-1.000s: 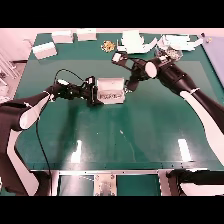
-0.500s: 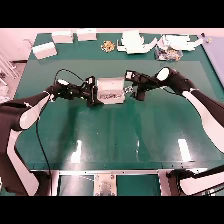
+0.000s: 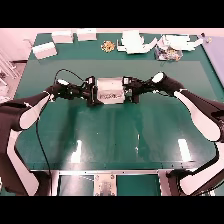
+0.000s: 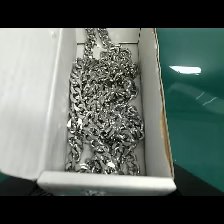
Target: Fold the box and place the chain.
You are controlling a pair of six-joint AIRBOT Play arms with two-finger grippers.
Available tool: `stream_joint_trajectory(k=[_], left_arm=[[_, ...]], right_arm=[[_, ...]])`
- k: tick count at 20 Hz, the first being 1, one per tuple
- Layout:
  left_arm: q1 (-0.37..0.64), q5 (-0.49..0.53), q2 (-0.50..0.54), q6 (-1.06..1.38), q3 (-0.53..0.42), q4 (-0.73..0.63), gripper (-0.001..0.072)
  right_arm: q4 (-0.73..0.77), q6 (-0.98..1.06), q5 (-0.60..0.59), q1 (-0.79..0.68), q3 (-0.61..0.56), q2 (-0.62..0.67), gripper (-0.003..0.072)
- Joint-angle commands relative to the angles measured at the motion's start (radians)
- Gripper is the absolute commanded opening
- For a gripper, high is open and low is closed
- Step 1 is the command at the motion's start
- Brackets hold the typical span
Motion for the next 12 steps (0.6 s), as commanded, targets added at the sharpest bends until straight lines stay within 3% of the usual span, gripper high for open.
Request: stream_joint_trajectory(k=[1, 3, 5, 7, 8, 9, 10, 12], left_arm=[[0.000, 0.000, 0.000, 0.000, 0.000, 0.000, 0.0513], [0.000, 0.000, 0.000, 0.000, 0.000, 0.000, 0.0513], [0.000, 0.000, 0.000, 0.000, 0.000, 0.000, 0.0513], [0.000, 0.000, 0.000, 0.000, 0.000, 0.000, 0.0513], [0.000, 0.000, 0.000, 0.000, 0.000, 0.000, 0.0513], [0.000, 0.000, 0.000, 0.000, 0.000, 0.000, 0.0513], [0.000, 0.000, 0.000, 0.000, 0.000, 0.000, 0.0513], [0.000, 0.000, 0.000, 0.000, 0.000, 0.000, 0.0513]], right_arm=[[0.052, -0.047, 0.003, 0.001, 0.021, -0.021, 0.0620], [0.053, -0.065, 0.003, 0.001, 0.021, -0.030, 0.0618], [0.053, -0.081, 0.003, 0.001, 0.021, -0.036, 0.0567], [0.052, -0.083, 0.003, 0.001, 0.021, -0.039, 0.0300], [0.053, -0.083, 0.003, 0.000, 0.021, -0.039, 0.0209], [0.053, -0.083, 0.002, 0.000, 0.022, -0.039, 0.0045], [0.053, -0.079, 0.002, -0.001, 0.023, -0.039, 0.0006], [0.053, -0.055, 0.002, -0.001, 0.028, -0.037, 0.0006]])
